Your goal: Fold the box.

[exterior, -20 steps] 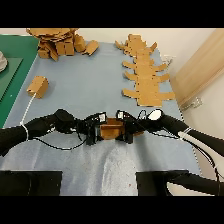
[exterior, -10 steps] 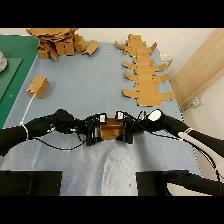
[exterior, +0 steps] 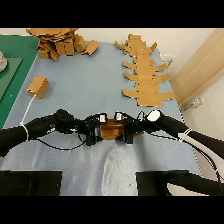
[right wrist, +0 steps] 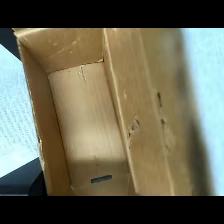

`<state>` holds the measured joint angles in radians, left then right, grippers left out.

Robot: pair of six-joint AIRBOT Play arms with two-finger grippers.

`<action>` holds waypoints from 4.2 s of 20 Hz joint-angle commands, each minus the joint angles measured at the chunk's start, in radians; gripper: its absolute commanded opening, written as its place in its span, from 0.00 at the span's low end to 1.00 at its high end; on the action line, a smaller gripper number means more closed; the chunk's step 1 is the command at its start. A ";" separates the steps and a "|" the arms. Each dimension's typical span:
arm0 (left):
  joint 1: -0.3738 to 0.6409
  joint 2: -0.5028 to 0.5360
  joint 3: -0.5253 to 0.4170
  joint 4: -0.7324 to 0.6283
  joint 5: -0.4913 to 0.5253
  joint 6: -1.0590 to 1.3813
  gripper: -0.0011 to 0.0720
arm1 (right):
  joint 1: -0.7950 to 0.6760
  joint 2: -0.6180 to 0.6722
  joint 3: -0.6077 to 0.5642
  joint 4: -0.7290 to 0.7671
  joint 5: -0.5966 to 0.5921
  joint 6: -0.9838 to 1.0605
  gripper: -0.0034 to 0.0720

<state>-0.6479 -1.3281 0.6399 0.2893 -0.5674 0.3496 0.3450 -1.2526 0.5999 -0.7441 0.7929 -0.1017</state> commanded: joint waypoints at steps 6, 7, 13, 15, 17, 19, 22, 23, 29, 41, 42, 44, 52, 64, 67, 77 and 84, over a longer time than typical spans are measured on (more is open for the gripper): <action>-0.063 -0.006 0.001 0.003 0.105 0.000 0.72 | 0.039 -0.001 -0.001 0.007 -0.039 0.000 0.86; -0.063 -0.006 0.001 0.003 0.104 0.000 0.72 | 0.039 -0.001 -0.001 0.008 -0.039 0.000 0.86; -0.063 -0.006 0.001 0.004 0.097 -0.003 0.32 | 0.032 0.000 -0.001 0.002 -0.039 0.000 0.86; -0.063 -0.006 0.001 0.003 0.097 -0.003 0.32 | 0.026 0.011 -0.001 -0.013 -0.039 0.016 0.86; -0.063 -0.006 0.001 0.003 0.097 -0.003 0.32 | 0.026 0.019 -0.001 -0.021 -0.042 0.032 0.86; -0.063 -0.006 0.001 0.003 0.097 -0.003 0.32 | 0.026 0.019 -0.001 -0.021 -0.043 0.032 0.86; -0.063 -0.006 0.001 0.003 0.097 -0.003 0.32 | 0.026 0.019 -0.001 -0.021 -0.043 0.031 0.86; -0.063 -0.006 0.001 0.003 0.097 -0.003 0.32 | 0.026 0.019 -0.001 -0.022 -0.043 0.031 0.86; -0.063 -0.006 0.001 0.003 0.097 -0.002 0.32 | 0.026 0.020 -0.001 -0.037 -0.054 0.030 0.86; -0.063 -0.006 0.001 0.003 0.097 -0.002 0.32 | 0.023 0.019 -0.001 -0.018 -0.004 0.039 1.00; -0.063 -0.006 0.001 0.003 0.097 -0.002 0.32 | 0.021 0.020 0.000 -0.001 -0.008 0.057 1.00; -0.063 -0.006 0.001 0.003 0.097 -0.002 0.32 | 0.020 0.020 0.013 -0.004 -0.005 0.057 1.00; -0.063 -0.006 0.001 0.003 0.097 -0.002 0.32 | 0.020 0.125 0.051 -0.255 0.204 0.125 1.00; -0.063 -0.006 0.001 0.003 0.097 -0.002 0.32 | -0.111 0.174 0.051 -0.269 0.165 0.262 1.00; -0.063 -0.006 0.001 0.003 0.097 -0.002 0.32 | -0.171 0.213 0.051 -0.270 0.227 0.263 1.00; -0.063 -0.006 0.001 0.003 0.097 -0.002 0.32 | -0.274 0.369 0.041 -0.072 0.416 1.273 1.00; -0.063 -0.006 0.001 0.003 0.097 -0.002 0.32 | -0.219 0.367 0.017 -0.044 0.356 1.367 0.63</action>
<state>-0.7116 -1.3346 0.6399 0.2928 -0.4706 0.3470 0.1181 -0.8879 0.6205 -0.8326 1.1633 1.1923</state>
